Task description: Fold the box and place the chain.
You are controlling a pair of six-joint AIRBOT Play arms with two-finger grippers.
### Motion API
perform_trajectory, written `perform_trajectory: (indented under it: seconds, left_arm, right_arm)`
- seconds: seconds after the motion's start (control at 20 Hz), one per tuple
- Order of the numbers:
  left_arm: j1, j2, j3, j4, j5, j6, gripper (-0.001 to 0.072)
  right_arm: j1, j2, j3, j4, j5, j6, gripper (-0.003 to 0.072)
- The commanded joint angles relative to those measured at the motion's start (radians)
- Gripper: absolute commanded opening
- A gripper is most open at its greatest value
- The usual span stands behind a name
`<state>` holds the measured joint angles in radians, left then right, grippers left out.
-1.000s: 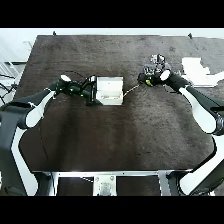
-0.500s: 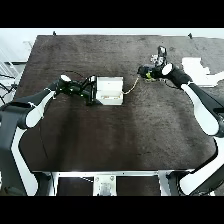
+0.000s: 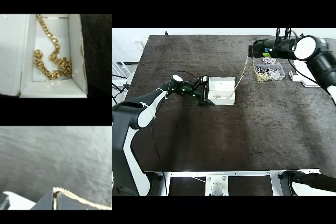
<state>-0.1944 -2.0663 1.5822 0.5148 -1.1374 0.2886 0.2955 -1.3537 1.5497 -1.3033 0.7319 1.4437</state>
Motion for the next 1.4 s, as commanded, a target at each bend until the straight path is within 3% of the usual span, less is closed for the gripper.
perform_trajectory:
  seconds: [0.0,0.4,1.0,1.35]
  left_arm:
    - [0.0,0.0,0.0,0.0,0.0,0.0,0.0447]
    - [0.0,0.0,0.0,0.0,0.0,0.0,0.0447]
    - [0.0,0.0,0.0,0.0,0.0,0.0,0.0447]
    - [0.0,0.0,0.0,0.0,0.0,0.0,0.0448]
  right_arm:
    - [0.095,0.097,0.001,-0.079,0.022,0.043,0.0009]
    - [0.355,0.047,0.0,-0.424,0.019,0.393,0.0009]
    - [0.39,-0.052,-0.013,-0.46,0.085,0.472,0.0009]
    - [0.39,-0.211,-0.052,-0.434,0.056,0.494,0.001]
